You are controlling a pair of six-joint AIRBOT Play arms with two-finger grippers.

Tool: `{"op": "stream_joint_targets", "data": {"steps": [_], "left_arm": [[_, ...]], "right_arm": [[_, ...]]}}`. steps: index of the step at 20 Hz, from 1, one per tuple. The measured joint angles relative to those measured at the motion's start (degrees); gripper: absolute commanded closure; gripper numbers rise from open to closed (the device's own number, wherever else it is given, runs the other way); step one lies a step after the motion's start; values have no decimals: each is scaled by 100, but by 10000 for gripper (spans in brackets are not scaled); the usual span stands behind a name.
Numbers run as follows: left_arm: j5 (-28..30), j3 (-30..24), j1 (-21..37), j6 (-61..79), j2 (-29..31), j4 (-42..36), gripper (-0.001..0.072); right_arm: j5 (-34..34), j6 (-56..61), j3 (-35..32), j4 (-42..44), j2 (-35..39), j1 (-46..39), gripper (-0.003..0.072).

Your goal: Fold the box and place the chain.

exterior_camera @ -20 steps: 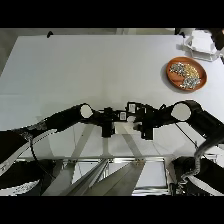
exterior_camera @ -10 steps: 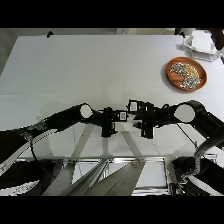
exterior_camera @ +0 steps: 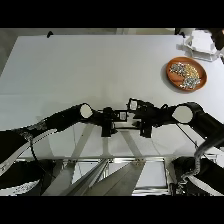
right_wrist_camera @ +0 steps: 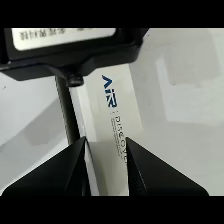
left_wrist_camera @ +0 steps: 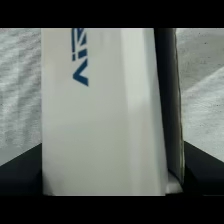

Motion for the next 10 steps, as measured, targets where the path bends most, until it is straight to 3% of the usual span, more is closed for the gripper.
{"op": "stream_joint_targets", "data": {"steps": [10], "left_arm": [[-44, 0, -4, 24, 0, 11, 388]], "right_arm": [[103, 4, -175, 188, -2, 129, 450]]}}
